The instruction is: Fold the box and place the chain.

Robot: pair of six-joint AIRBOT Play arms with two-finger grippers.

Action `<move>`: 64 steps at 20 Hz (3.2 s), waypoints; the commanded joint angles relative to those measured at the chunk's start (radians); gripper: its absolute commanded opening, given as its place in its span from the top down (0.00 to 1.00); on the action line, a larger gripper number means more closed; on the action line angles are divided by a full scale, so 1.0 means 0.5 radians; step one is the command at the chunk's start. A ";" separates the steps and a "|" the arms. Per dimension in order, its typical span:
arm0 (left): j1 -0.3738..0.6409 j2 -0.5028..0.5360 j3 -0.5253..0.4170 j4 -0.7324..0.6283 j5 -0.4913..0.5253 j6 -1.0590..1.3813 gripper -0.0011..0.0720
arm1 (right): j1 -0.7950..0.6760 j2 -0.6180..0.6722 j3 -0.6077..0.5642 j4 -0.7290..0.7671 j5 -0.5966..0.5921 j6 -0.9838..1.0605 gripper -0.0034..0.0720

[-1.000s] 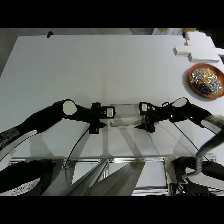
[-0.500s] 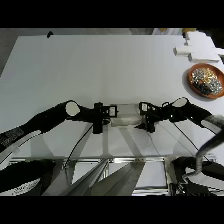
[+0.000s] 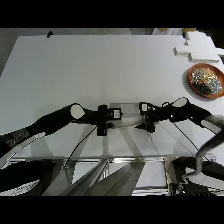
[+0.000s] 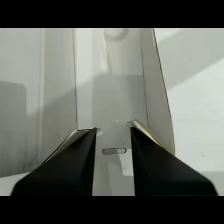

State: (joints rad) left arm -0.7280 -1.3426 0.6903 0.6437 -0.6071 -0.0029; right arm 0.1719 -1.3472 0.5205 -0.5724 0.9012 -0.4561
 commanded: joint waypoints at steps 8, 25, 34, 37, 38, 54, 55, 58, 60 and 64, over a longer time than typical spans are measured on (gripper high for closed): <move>-0.015 0.015 0.000 -0.073 0.004 -0.100 0.32 | -0.001 0.002 -0.001 0.003 0.000 0.005 0.51; 0.648 0.771 -0.102 1.141 -0.520 -3.417 0.98 | -0.001 0.002 -0.001 0.003 0.000 0.005 0.51; 0.418 0.173 -0.198 0.463 -0.263 -3.217 0.98 | -0.001 0.002 -0.001 0.003 0.000 0.005 0.51; 0.371 0.146 -0.198 0.352 -0.244 -3.206 0.98 | -0.001 0.002 -0.001 0.003 0.000 0.005 0.51; 0.357 0.146 -0.198 0.327 -0.243 -3.186 0.98 | -0.001 0.002 -0.001 0.003 -0.001 0.005 0.51; 0.218 0.293 0.002 0.299 -0.269 -3.184 0.52 | -0.001 0.002 -0.001 0.003 0.000 0.005 0.51; 0.218 0.290 0.002 0.299 -0.271 -3.184 0.52 | -0.001 0.002 -0.001 0.003 0.000 0.005 0.51; 0.193 0.263 0.002 0.299 -0.265 -3.185 0.52 | -0.001 0.002 -0.001 0.003 0.000 0.005 0.51; 0.160 0.231 0.005 0.301 -0.243 -3.186 0.51 | -0.001 0.002 -0.001 0.003 0.000 0.005 0.51; 0.086 0.182 0.070 0.340 -0.225 -3.191 0.51 | -0.001 0.002 -0.001 0.003 0.000 0.005 0.51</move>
State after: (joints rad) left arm -0.6617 -1.2373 0.7082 0.8021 -0.7296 -1.5967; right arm 0.1715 -1.3472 0.5205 -0.5713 0.9009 -0.4541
